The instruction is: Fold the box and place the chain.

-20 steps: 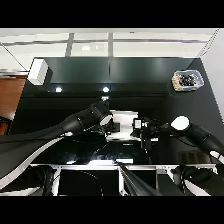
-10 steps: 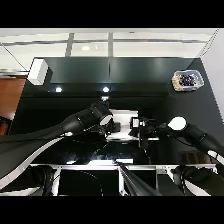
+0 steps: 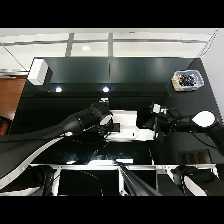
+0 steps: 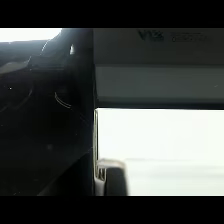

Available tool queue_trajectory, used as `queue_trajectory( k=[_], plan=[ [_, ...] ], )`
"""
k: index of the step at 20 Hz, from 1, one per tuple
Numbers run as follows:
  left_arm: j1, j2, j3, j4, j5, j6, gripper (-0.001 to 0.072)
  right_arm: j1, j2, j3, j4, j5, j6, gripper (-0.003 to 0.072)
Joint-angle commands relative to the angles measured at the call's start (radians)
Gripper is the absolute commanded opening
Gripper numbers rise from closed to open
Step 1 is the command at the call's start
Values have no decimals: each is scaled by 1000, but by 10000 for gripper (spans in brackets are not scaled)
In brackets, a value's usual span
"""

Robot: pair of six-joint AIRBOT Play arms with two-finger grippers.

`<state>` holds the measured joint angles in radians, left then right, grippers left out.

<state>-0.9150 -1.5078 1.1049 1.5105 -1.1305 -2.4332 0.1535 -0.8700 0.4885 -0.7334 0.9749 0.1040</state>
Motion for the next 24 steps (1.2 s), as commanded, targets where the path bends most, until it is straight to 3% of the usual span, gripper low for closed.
queue_trajectory(
  k=[1,2,5,10,24],
  plan=[
    [0,1,0,-1,0,2,25,-50,16,-63,-67,-39,53,472],
    [0,1,0,-1,-1,2,25,-31,8,-92,-49,-85,45,645],
    [0,1,0,0,0,2,25,73,-51,-122,-41,-90,-58,645],
    [0,1,0,-1,0,2,25,240,-121,-119,-16,-261,-223,628],
    [0,0,0,0,0,2,25,253,-127,-90,26,-258,-237,627]
  ],
)
